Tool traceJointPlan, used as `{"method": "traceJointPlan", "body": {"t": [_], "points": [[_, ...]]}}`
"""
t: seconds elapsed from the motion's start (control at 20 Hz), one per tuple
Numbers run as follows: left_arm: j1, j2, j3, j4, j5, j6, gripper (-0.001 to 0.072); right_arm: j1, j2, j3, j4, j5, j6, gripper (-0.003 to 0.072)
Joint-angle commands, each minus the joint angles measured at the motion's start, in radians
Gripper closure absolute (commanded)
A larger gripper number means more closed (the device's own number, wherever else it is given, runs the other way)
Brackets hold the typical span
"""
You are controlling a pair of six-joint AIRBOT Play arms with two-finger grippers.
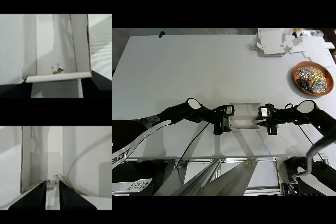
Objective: Fold the box and place the chain.
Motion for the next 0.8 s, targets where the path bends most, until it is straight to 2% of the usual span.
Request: {"method": "traceJointPlan", "body": {"t": [0.0,0.2,0.4,0.55,0.6,0.75], "points": [[0.001,0.001,0.000,0.000,0.000,0.001,0.0501,0.001,-0.019,-0.003,0.071,-0.001,-0.013,0.0514],[0.001,0.001,0.000,0.000,0.000,0.001,0.0501,0.001,-0.019,-0.021,0.071,-0.029,-0.009,0.0342],[0.001,0.001,0.000,0.000,0.000,0.001,0.0501,0.001,-0.016,-0.044,0.050,-0.027,0.023,0.0343],[0.001,0.001,0.000,0.000,0.000,0.001,0.0501,0.001,0.057,-0.043,0.006,-0.027,0.155,0.0355],[0.001,0.001,0.000,0.000,0.000,0.001,0.0501,0.001,0.103,-0.043,-0.029,-0.028,0.237,0.0403],[0.001,0.001,0.000,0.000,0.000,0.001,0.0501,0.000,0.276,-0.043,-0.166,-0.028,0.559,0.0664]]}}
